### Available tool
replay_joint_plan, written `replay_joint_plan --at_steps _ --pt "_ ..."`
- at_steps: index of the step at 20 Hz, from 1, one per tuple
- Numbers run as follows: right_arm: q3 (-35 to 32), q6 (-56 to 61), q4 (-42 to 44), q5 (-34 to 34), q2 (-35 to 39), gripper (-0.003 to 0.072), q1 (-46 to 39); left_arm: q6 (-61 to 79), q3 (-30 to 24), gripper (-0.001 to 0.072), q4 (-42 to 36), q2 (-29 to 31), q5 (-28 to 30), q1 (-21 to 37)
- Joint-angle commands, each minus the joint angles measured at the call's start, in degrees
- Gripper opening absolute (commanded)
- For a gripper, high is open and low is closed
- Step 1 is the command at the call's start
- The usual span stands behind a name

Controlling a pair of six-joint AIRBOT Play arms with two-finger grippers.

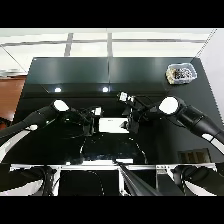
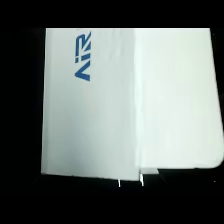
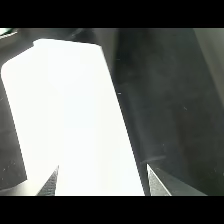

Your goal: Fold the box and place the chain.

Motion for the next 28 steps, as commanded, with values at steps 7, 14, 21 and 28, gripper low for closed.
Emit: replay_joint_plan --at_steps 7,14,21,28 --pt "0.0 -6.3 -0.9 -0.1 -0.1 0.061 0.7 0.0 0.0 0.0382 0.0 0.0 0.0 0.0" --pt "0.0 -5.3 -2.1 0.1 -0.1 0.024 0.7 0.0 0.0 0.0382 0.0 0.0 0.0 0.0" --pt "0.0 -5.3 -2.1 0.8 -0.7 0.0241 0.7 0.0 0.0 0.0382 0.0 0.0 0.0 0.0" --pt "0.0 -5.4 -2.4 3.0 -0.7 0.024 0.7 0.0 0.0 0.0382 0.0 0.0 0.0 0.0"
